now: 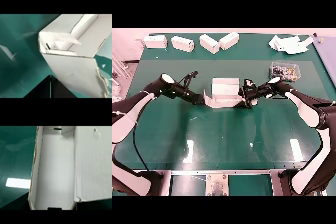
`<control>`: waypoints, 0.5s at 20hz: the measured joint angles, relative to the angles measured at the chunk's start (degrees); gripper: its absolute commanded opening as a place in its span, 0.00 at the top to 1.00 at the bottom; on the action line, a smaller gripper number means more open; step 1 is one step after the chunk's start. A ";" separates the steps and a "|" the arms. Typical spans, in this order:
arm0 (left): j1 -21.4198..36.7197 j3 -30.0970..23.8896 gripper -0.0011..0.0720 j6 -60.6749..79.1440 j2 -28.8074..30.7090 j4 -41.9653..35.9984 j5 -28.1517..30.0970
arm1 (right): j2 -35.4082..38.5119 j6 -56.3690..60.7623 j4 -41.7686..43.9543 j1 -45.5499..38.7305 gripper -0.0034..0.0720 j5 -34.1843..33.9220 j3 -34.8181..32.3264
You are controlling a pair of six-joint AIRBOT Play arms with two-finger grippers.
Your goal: Fold the box and place the chain.
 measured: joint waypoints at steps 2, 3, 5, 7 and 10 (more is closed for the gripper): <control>-0.50 0.76 0.96 -0.46 0.68 1.46 0.68 | 0.00 -0.02 0.00 0.00 0.51 0.00 0.00; -0.70 1.01 0.96 -0.70 1.16 1.86 1.05 | 0.00 -0.02 0.00 0.00 0.51 0.00 0.00; -1.31 1.33 0.96 -1.57 2.10 3.17 2.03 | 0.00 0.00 0.00 0.00 0.51 0.00 0.00; -2.25 1.55 0.96 -2.69 2.80 5.09 2.99 | 0.00 -0.02 0.00 0.00 0.51 -0.02 0.00; -4.22 1.86 0.96 -3.45 3.34 6.78 4.00 | 0.00 0.00 0.02 0.00 0.51 -0.02 0.00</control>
